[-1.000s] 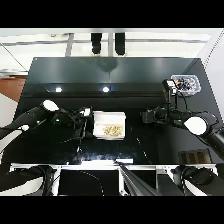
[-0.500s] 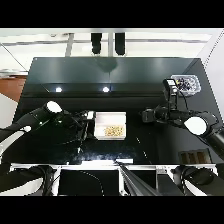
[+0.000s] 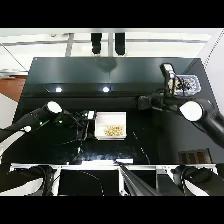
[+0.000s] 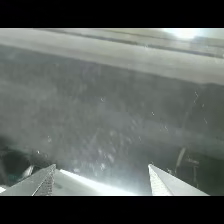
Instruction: Fold the box and place the chain.
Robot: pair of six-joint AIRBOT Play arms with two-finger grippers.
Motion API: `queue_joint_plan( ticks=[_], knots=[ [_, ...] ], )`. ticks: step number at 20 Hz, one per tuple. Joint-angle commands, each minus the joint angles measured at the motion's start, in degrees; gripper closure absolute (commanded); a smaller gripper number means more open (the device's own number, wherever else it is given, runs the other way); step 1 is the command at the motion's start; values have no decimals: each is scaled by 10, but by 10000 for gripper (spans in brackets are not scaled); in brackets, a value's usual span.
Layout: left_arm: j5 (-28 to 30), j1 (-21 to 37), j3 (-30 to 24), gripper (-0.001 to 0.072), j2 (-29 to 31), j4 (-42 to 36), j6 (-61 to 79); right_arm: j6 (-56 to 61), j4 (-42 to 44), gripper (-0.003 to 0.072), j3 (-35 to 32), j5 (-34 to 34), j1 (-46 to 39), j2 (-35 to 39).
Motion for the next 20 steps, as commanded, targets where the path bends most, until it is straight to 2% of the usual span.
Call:
queue_joint_plan(
  ticks=[1,3,5,8,10,17,20],
  knots=[
    [2,0,0,200,0,1,-1,-130,87,-25,89,22,0,-110],
    [3,0,0,201,0,1,-1,-248,149,-25,115,59,0,-162],
    [3,0,0,201,0,1,-1,-343,177,-24,117,129,0,-184],
    [3,0,0,200,0,1,-1,-393,188,-25,120,247,0,-180],
    [3,0,0,200,0,1,-1,-440,212,-25,120,301,0,-170],
    [3,0,0,200,0,1,-1,-513,210,-26,120,369,30,-165],
    [3,0,0,200,0,1,-1,-513,188,-26,120,354,51,-165]
  ],
)
